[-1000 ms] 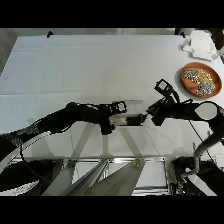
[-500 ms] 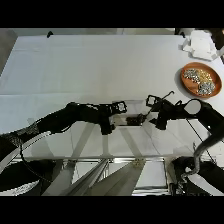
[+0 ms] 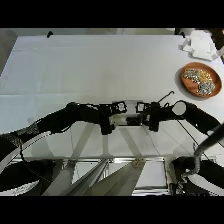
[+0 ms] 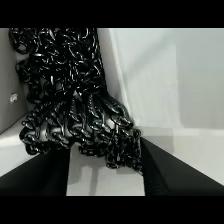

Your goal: Fold the box and place the chain.

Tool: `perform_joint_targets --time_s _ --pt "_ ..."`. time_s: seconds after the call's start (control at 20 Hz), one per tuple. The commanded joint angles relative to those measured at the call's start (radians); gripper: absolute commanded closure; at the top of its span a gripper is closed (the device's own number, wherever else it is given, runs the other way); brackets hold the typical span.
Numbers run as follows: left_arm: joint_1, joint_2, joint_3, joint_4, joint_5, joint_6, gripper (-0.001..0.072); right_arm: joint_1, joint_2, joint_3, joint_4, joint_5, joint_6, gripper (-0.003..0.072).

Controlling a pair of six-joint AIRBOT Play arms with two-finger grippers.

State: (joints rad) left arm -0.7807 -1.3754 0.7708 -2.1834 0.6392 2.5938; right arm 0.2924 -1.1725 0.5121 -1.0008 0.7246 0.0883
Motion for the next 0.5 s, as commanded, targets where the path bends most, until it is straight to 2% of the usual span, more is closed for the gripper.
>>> perform_joint_targets --time_s 0.0,0.15,0.2,0.45 --pt "0.000 0.001 0.001 0.000 0.000 0.000 0.0313 0.008 -0.041 -0.002 0.037 -0.021 0.010 0.0356" --pt "0.000 0.001 0.001 0.000 0.000 0.000 0.0313 0.008 -0.041 -0.001 0.035 -0.003 0.023 0.0604" --pt "0.000 0.001 0.001 0.000 0.000 0.000 0.0313 0.008 -0.038 -0.001 0.035 -0.005 0.046 0.0652" --pt "0.000 0.001 0.001 0.000 0.000 0.000 0.0313 0.008 0.047 -0.001 -0.032 -0.001 0.105 0.0667"
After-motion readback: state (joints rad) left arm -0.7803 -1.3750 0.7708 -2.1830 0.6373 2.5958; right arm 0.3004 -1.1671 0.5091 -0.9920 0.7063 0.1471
